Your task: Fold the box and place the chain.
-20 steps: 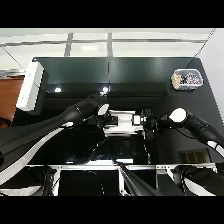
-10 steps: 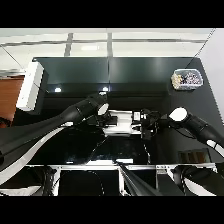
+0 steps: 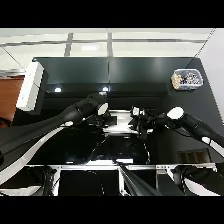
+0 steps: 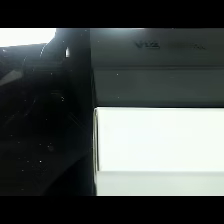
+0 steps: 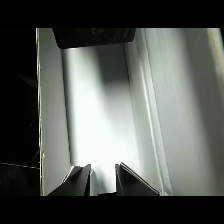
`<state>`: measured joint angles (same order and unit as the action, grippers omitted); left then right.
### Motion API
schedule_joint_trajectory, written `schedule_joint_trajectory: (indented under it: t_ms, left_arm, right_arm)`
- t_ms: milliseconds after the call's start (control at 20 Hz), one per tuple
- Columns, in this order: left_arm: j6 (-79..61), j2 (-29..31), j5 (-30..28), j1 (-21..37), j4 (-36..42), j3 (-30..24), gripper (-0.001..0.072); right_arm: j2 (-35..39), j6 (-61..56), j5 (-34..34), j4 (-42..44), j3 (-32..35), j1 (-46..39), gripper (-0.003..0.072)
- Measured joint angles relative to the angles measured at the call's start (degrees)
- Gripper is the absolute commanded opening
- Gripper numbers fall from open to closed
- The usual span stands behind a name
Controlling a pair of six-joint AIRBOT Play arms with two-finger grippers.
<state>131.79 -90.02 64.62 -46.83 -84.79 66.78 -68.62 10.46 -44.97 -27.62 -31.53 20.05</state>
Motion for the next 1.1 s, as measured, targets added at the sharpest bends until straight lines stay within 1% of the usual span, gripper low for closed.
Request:
schedule_joint_trajectory:
  t_ms: [50, 100, 150, 200, 250, 300, 350, 400, 550, 650, 700, 800, 850, 950, 1000, 1050, 1100]
  left_arm:
    - [0.0, 0.0, -0.2, 0.0, 0.1, 0.0, 0.0026]
    - [0.1, 0.0, -0.1, 0.0, 0.2, 0.0, 0.0026]
    - [0.1, 0.0, -0.1, 0.0, 0.2, 0.0, 0.0026]
    - [0.1, 0.0, 0.0, 0.0, 0.1, 0.0, 0.0026]
    - [0.1, 0.0, -0.1, 0.0, 0.0, 0.0, 0.0027]
    - [0.1, 0.0, -0.1, 0.0, 0.1, 0.0, 0.0027]
    - [0.1, 0.0, -0.1, 0.0, 0.1, 0.0, 0.0026]
    - [0.1, 0.0, 0.0, 0.0, 0.0, 0.0, 0.0026]
    - [0.0, 0.0, 0.0, 0.0, 0.2, 0.0, 0.0026]
    - [0.0, 0.0, 0.2, 0.0, 0.2, 0.0, 0.0026]
    - [0.0, 0.0, 0.2, 0.0, 0.1, 0.0, 0.0026]
    - [0.0, 0.0, 0.3, 0.0, 0.1, 0.0, 0.0026]
    - [0.0, 0.0, 0.3, 0.0, 0.1, 0.0, 0.0026]
    - [0.0, 0.0, 0.4, 0.0, 0.1, 0.0, 0.0026]
    - [0.0, 0.0, 0.4, 0.0, 0.1, 0.0, 0.0026]
    - [0.0, 0.0, 0.4, 0.0, 0.1, 0.0, 0.0026]
    - [0.0, 0.0, 0.4, 0.0, 0.1, 0.0, 0.0026]
  right_arm:
    - [-0.1, 0.0, 0.1, 0.2, 0.0, 0.0, 0.0424]
    - [-0.1, 0.0, 0.2, 0.2, 0.0, 0.0, 0.0417]
    - [-0.1, 0.0, 0.3, 0.3, 0.0, 0.0, 0.0193]
    - [-0.1, -0.1, 0.4, 0.2, 0.0, 0.0, 0.0266]
    - [-0.2, -0.3, 0.5, 0.2, 0.0, 0.0, 0.0427]
    - [-0.2, -0.3, 0.5, 0.2, 0.0, 0.0, 0.0293]
    - [-0.2, -0.2, 0.5, 0.2, 0.0, 0.0, 0.0056]
    - [-0.3, -0.3, 0.5, -0.2, 0.0, 0.0, 0.0003]
    - [0.0, -2.9, 0.2, -1.6, 0.0, 0.0, 0.0012]
    - [1.7, -11.0, -0.4, -4.7, -0.5, -0.7, 0.0012]
    - [3.1, -17.1, -1.4, -7.6, -1.3, -1.6, 0.0013]
    - [6.7, -30.6, -5.6, -16.7, -3.8, -4.5, 0.0013]
    - [8.6, -38.8, -7.8, -23.0, -4.9, -6.8, 0.0013]
    - [11.0, -55.3, -9.2, -33.1, -5.8, -13.7, 0.0013]
    - [11.5, -62.4, -9.9, -34.9, -5.4, -17.8, 0.0012]
    - [11.6, -67.6, -10.3, -34.8, -4.6, -21.8, 0.0012]
    - [11.3, -71.3, -11.0, -32.3, -3.2, -25.8, 0.0012]
